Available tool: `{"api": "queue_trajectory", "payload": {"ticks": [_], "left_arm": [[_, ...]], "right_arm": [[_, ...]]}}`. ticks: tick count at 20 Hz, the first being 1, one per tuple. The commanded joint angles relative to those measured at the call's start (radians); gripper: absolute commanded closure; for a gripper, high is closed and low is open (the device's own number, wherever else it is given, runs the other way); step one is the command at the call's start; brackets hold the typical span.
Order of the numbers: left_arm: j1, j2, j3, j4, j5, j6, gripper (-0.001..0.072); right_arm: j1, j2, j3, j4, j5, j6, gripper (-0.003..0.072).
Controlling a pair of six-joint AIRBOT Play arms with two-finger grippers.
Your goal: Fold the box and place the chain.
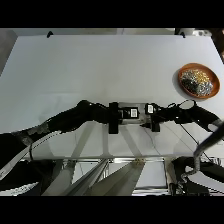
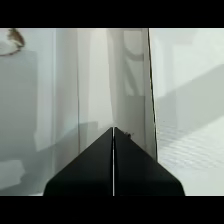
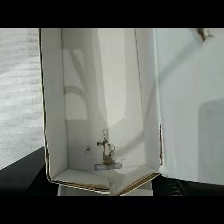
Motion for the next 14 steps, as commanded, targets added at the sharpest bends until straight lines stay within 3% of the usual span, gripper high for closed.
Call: {"api": "queue_trajectory", "payload": {"ticks": [1,4,8,10,12,14], "left_arm": [[0.007,0.094,0.000,0.057,0.115,-0.222,0.0703],[0.029,0.199,0.000,0.169,0.201,-0.459,0.0703],[0.097,0.316,0.000,0.377,0.341,-0.974,0.0703],[0.145,0.339,-0.020,0.396,0.400,-1.117,0.0703],[0.190,0.340,-0.079,0.359,0.383,-1.170,0.0702],[0.216,0.333,-0.154,0.270,0.285,-1.162,0.0702]], "right_arm": [[0.000,0.000,0.000,0.000,0.000,0.000,0.0277],[0.000,0.000,0.000,0.000,0.000,0.000,0.0277],[0.000,0.000,0.000,0.000,0.000,0.000,0.0277],[0.000,0.000,0.000,0.000,0.000,0.000,0.0277],[0.000,0.000,0.000,0.000,0.000,0.000,0.0277],[0.000,0.000,0.000,0.000,0.000,0.000,0.0277]]}}
